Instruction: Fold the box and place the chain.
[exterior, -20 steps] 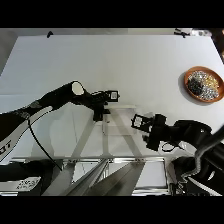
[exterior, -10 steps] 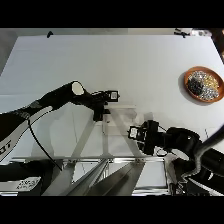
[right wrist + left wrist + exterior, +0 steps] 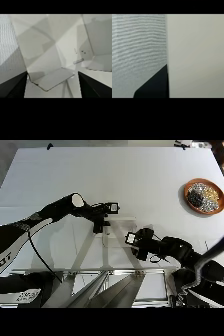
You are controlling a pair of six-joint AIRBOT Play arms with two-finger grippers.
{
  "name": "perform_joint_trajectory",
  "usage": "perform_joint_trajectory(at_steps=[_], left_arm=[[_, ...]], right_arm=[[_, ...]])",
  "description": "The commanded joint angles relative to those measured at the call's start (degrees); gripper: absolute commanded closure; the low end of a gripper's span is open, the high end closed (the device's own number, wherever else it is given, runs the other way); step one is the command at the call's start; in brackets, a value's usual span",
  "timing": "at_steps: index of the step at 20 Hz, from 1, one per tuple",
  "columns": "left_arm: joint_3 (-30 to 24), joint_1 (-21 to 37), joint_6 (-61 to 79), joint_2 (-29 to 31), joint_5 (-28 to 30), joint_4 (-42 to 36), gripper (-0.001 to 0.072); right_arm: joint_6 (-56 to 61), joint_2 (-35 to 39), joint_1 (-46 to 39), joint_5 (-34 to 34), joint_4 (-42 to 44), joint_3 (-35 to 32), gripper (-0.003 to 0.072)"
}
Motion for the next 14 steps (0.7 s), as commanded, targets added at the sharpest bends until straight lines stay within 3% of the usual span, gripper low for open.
perform_joint_trajectory(at_steps=[1,14], left_arm=[[0.0,0.0,0.0,0.0,0.0,0.0,0.0698],[0.0,0.0,0.0,0.0,0.0,0.0,0.0698]], right_arm=[[-0.1,-0.2,-2.2,-1.5,0.2,0.6,0.0015],[-13.2,-0.2,-9.2,-2.8,4.8,3.2,0.0015]])
